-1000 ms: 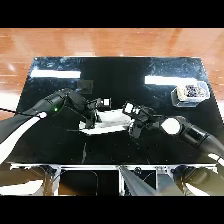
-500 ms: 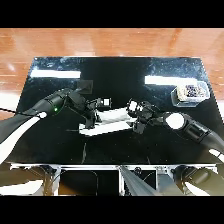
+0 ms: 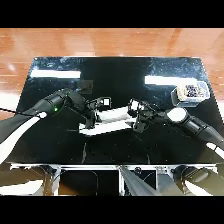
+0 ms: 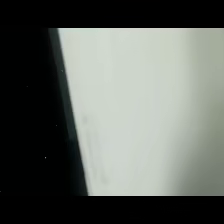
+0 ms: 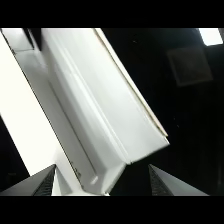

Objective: Fold the box and place the chain.

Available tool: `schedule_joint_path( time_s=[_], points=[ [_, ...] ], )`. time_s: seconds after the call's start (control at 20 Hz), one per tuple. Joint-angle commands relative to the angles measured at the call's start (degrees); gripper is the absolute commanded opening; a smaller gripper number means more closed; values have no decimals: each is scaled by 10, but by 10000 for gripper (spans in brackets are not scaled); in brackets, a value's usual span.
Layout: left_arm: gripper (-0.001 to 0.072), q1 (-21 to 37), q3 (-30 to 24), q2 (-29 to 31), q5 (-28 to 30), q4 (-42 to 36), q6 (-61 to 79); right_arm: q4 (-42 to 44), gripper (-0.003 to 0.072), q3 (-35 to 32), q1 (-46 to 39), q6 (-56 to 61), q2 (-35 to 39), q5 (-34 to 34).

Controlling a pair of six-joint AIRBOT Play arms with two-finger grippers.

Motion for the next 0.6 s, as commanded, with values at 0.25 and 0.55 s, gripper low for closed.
schedule_joint_path(
  time_s=[0.25,0.55],
  points=[
    [21,0,1,0,1,0,-4,80,714,13,-7,-125,-47,33],
    [21,0,3,1,-3,7,-4,72,707,25,-7,-120,-78,107]
  ],
)
